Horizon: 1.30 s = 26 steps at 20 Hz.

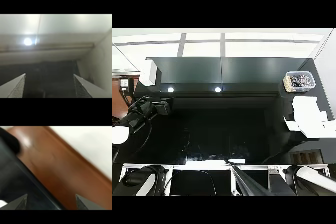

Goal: Fold the box and place the chain.

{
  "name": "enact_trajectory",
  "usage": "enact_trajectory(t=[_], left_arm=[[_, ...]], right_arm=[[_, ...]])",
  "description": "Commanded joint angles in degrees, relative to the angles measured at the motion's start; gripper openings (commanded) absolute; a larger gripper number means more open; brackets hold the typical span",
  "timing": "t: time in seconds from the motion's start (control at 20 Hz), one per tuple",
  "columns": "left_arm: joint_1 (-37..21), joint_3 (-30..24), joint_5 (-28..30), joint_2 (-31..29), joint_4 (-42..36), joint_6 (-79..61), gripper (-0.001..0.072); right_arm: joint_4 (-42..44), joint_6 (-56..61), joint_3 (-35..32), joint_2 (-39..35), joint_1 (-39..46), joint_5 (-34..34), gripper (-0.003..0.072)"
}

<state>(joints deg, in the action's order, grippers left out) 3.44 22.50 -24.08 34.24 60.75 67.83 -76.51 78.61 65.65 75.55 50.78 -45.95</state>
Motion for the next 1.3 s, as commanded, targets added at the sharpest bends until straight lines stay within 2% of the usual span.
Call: enact_trajectory(t=[0.0, 0.1, 0.25, 0.4, 0.45, 0.5, 0.6, 0.65, 0.7, 0.8, 0.85, 0.9, 1.05, 1.25], left_arm=[[0.0, 0.0, -4.11, 1.68, -0.17, -0.13, 0.0709], [0.0, 0.0, -5.4, 2.6, -0.2, -0.09, 0.0709], [0.0, 0.0, -6.45, 2.75, -0.22, -0.11, 0.0709], [0.0, 0.0, -6.45, 2.75, -0.22, -0.09, 0.0709], [0.0, 0.0, -6.43, 2.75, -0.24, -0.09, 0.0709], [0.02, 0.0, -6.45, 2.75, -0.28, -0.09, 0.071], [0.0, 0.0, -6.47, 2.75, -0.28, -0.09, 0.0709], [0.0, 0.0, -6.47, 2.75, -0.28, -0.09, 0.0709], [0.0, 0.0, -6.47, 2.75, -0.28, -0.09, 0.0709], [0.0, 0.0, -6.47, 2.75, -0.28, -0.09, 0.0709], [0.0, 0.0, -6.47, 2.75, -0.28, -0.09, 0.0709], [0.0, 0.0, -6.47, 2.75, -0.28, -0.09, 0.0709], [0.0, 0.0, -6.4, 2.75, -0.28, -0.11, 0.0709], [0.0, 0.0, -5.95, 2.75, -0.22, -0.11, 0.0709]], right_arm=[[7.96, -19.43, 11.41, 13.79, 5.51, -24.0, 0.0719], [10.82, -23.69, 11.47, 17.05, 5.01, -25.44, 0.0719], [4.26, -26.43, 11.47, 20.06, 3.48, -26.86, 0.0719], [4.13, -29.99, 11.5, 20.17, 3.39, -26.77, 0.0719], [3.28, -30.29, 11.52, 20.17, 3.41, -27.67, 0.0621], [2.51, -30.27, 11.5, 20.06, 3.41, -28.24, 0.0599], [2.56, -30.25, 11.5, 19.56, 3.41, -28.55, 0.042], [2.56, -30.23, 11.5, 19.1, 3.41, -29.14, 0.0416], [2.56, -30.18, 11.47, 18.51, 3.41, -29.86, 0.0293], [2.58, -29.33, 11.34, 16.72, 3.41, -30.38, 0.0155], [2.62, -29.33, 10.99, 15.45, 3.41, -30.75, 0.0036], [2.6, -29.05, 10.23, 14.21, 3.41, -30.93, 0.0013], [5.25, -27.58, 4.87, 8.79, 3.39, -30.01, 0.0012], [20.0, -29.31, -5.57, -1.27, 3.04, -28.2, 0.0012]])
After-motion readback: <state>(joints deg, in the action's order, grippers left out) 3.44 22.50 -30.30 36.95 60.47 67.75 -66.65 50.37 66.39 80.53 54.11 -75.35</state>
